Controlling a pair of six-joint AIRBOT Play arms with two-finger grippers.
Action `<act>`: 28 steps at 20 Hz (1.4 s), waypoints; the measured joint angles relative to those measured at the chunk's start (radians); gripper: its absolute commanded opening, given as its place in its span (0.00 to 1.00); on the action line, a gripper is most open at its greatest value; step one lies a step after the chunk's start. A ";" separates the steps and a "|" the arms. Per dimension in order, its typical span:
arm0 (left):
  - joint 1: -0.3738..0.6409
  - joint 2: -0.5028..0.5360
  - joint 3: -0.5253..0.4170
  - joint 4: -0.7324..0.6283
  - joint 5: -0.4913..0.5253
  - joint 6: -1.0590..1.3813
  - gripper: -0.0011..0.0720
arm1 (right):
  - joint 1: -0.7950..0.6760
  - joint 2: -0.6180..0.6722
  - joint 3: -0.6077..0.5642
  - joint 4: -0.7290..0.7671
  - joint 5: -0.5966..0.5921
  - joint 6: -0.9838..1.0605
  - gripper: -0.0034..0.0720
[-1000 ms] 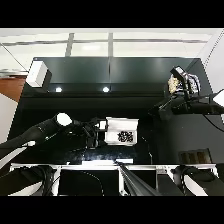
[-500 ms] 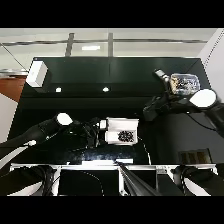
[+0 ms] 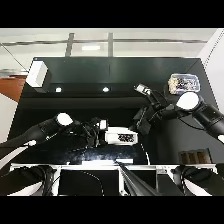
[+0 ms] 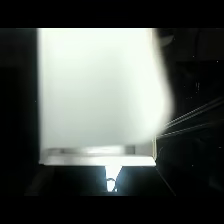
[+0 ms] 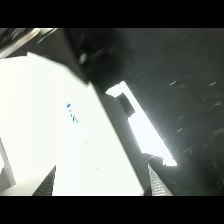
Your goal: Fold the box and place the chain.
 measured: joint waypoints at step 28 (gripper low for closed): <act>0.000 0.000 0.000 0.000 0.002 0.000 0.66 | 0.190 0.002 -0.002 -0.196 0.001 -0.033 0.99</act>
